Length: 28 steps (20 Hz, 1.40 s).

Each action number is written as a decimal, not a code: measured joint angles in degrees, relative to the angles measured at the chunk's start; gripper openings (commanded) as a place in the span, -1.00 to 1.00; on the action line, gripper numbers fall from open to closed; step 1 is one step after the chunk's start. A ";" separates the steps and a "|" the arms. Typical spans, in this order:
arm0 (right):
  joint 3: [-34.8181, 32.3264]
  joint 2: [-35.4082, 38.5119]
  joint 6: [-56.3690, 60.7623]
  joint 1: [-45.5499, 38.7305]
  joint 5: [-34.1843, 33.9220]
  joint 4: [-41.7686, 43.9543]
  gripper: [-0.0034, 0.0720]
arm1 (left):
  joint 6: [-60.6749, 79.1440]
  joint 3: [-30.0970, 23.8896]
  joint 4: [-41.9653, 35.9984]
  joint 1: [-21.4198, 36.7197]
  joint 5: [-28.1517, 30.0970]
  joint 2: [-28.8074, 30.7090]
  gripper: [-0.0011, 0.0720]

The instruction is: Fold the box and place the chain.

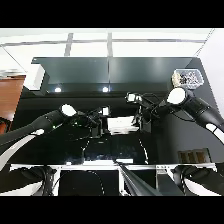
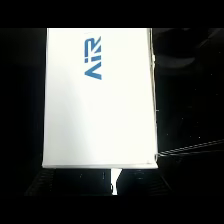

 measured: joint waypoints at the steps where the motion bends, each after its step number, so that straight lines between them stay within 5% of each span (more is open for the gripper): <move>1: -0.63 -0.07 0.22 0.00 -0.57 0.24 -0.51 | 0.02 0.00 0.00 0.00 0.00 0.00 -0.33; 7: -0.07 2.23 3.72 -0.31 -1.66 2.12 -0.52 | -0.02 0.00 0.00 0.00 -0.02 0.00 -0.33; 9: 0.55 4.33 9.84 -1.77 -1.09 2.58 -0.63 | -0.02 0.00 0.00 0.00 -0.02 0.00 -0.33; 10: 0.70 5.09 13.92 -3.13 0.17 2.54 -0.88 | -0.02 0.00 0.02 0.00 -0.02 0.00 -0.33; 12: 0.11 5.97 21.07 -6.19 3.52 3.48 -0.88 | -0.04 0.00 0.00 0.00 -0.02 0.00 -0.33; 17: -6.12 6.51 27.28 -11.93 14.38 19.98 -0.88 | -0.04 0.00 0.00 0.00 -0.04 0.00 -0.33; 28: -9.27 -4.20 34.38 -11.54 0.94 28.17 -0.86 | -0.04 0.00 0.00 0.00 -0.04 0.00 -0.32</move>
